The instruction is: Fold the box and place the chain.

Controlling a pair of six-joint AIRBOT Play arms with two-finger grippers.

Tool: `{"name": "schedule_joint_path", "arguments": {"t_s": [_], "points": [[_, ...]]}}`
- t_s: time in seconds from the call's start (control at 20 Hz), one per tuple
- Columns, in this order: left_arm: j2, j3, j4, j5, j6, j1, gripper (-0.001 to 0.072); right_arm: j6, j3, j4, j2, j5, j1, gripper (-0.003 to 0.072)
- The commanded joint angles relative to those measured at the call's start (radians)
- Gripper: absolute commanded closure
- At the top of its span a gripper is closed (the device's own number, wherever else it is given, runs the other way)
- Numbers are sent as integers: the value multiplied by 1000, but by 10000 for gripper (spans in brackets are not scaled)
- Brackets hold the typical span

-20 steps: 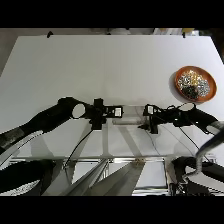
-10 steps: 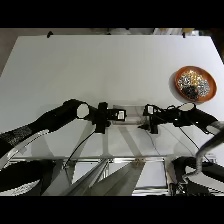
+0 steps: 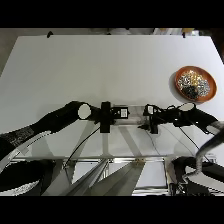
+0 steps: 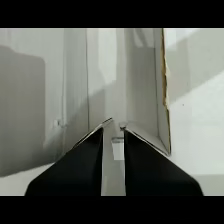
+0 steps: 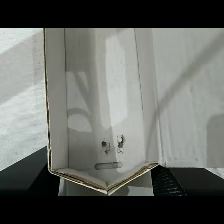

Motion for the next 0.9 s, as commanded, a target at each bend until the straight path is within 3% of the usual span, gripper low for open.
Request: {"name": "schedule_joint_path", "arguments": {"t_s": [0.0,0.1,0.35,0.45,0.6,0.85], "points": [[-25,0,-41,32,-2,-22,540,0,0,0,0,0,1,288],[-31,0,-40,5,-2,-26,417,0,0,0,0,0,1,287],[-3,0,-36,-45,-3,-22,421,0,0,0,0,0,1,288],[43,0,-23,-86,-56,-8,539,0,0,0,0,0,1,287],[161,0,96,-185,-334,19,706,0,0,0,0,0,1,287],[299,0,317,-346,-995,146,707,0,0,0,0,0,1,287]]}}
